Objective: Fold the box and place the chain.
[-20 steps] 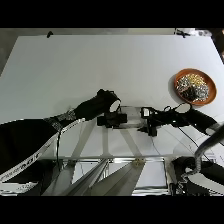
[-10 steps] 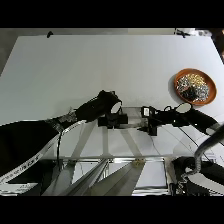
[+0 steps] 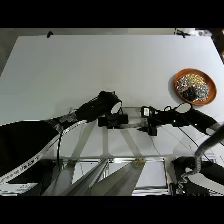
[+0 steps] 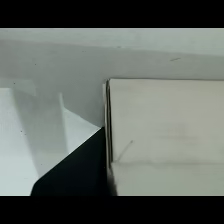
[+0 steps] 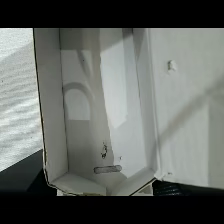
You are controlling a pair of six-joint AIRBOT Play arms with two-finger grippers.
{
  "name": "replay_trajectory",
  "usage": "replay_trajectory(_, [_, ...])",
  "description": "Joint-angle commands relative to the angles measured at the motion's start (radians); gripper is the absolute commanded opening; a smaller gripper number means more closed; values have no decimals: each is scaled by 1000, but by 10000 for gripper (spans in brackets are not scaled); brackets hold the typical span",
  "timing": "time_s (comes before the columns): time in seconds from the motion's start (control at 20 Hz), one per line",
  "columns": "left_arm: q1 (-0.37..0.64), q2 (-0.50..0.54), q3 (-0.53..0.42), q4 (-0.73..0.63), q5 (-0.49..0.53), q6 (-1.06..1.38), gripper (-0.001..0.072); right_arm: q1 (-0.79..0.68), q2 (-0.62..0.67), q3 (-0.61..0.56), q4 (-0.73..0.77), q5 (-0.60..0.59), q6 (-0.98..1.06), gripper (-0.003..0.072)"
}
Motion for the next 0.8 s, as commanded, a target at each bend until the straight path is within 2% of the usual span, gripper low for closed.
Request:
replay_trajectory(0.0, [1, 1, 0, 1, -10, 1, 4, 0, 0, 0, -1, 1, 0, 410])
replay_trajectory(0.35, [5, 2, 0, -6, -55, 2, 4, 0, 0, 0, -1, 1, 0, 410])
replay_trajectory(0.45, [12, 11, 0, -15, -58, 2, 42, 0, 0, 0, -1, 2, 0, 410])
replay_trajectory(0.6, [26, 42, 0, -16, -62, 10, 52, 0, 0, 0, -1, 2, 0, 410])
replay_trajectory(0.65, [29, 51, 0, -16, -67, 28, 160, 0, 0, 0, -1, 1, 0, 410])
replay_trajectory(0.7, [33, 61, 0, -18, -73, 43, 328, 0, 0, 0, -1, 2, 0, 410])
replay_trajectory(0.75, [38, 68, 0, -19, -82, 48, 408, 0, 0, 0, -1, 1, 0, 410])
